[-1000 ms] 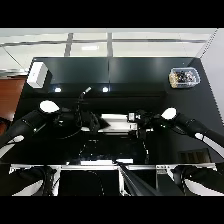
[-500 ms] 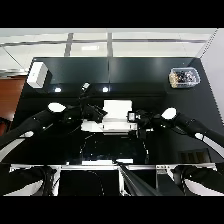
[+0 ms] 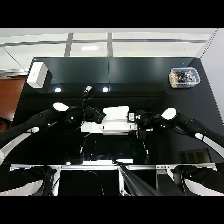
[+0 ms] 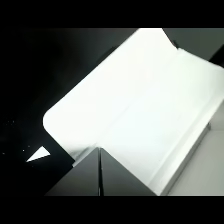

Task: Fold the box and place the chain.

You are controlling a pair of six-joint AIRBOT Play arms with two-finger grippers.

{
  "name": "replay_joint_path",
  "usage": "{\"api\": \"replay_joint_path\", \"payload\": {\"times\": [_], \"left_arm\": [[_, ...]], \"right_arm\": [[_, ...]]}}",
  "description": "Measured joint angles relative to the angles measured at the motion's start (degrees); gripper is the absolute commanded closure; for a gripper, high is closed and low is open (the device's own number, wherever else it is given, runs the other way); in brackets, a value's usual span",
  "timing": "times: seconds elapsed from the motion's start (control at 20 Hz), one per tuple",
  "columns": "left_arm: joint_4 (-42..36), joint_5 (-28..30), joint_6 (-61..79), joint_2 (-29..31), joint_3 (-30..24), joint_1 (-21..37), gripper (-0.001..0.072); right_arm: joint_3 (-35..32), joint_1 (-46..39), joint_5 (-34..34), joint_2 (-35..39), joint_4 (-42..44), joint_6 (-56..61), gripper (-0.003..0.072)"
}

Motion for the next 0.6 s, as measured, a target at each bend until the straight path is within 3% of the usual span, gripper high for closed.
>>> {"api": "replay_joint_path", "payload": {"times": [0.15, 0.35, 0.6], "left_arm": [[6.64, -4.59, -1.51, 4.72, 2.51, 2.47, 0.0689], [18.86, -10.01, -8.33, 17.46, 3.78, 6.91, 0.0687], [25.77, -17.51, -7.04, 31.50, -1.77, 10.03, 0.0684]], "right_arm": [[0.00, 0.00, 0.00, 0.00, 0.09, 0.13, 0.0498], [0.00, 0.00, -0.02, 0.00, 0.09, 0.11, 0.0498], [0.00, 0.00, -0.04, 0.00, 0.09, 0.11, 0.0498]]}}
